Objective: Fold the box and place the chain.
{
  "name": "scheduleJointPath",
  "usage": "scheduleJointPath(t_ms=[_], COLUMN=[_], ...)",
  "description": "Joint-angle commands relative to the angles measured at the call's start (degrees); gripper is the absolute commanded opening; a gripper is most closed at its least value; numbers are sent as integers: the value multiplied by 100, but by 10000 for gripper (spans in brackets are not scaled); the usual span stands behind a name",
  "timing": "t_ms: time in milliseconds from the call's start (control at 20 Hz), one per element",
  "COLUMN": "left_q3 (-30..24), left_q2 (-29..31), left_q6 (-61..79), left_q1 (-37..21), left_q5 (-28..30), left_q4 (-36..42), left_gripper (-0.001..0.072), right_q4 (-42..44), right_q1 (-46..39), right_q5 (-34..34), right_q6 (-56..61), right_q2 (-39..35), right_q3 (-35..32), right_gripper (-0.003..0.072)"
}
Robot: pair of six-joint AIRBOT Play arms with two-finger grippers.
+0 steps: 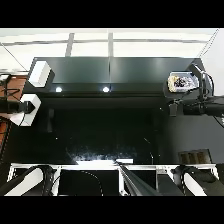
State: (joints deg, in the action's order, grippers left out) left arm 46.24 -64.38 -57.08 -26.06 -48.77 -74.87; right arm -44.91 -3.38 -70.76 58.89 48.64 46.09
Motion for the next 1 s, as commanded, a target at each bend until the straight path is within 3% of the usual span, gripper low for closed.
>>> scheduleJointPath(t_ms=[0,500,950], left_q3=[216,1436,1657], left_q2=[-470,-2181,-2382], left_q6=[503,927,433], left_q1=[-188,463,323], left_q5=[839,1283,1108], left_q4=[658,658,658], left_gripper=[330,331,336], right_q4=[0,-22,-22], right_q1=[138,184,184], right_q5=[302,503,328], right_q6=[-24,-11,90], right_q2=[-2,2,2], right_q3=[2,2,2], right_gripper=[7,6,7])
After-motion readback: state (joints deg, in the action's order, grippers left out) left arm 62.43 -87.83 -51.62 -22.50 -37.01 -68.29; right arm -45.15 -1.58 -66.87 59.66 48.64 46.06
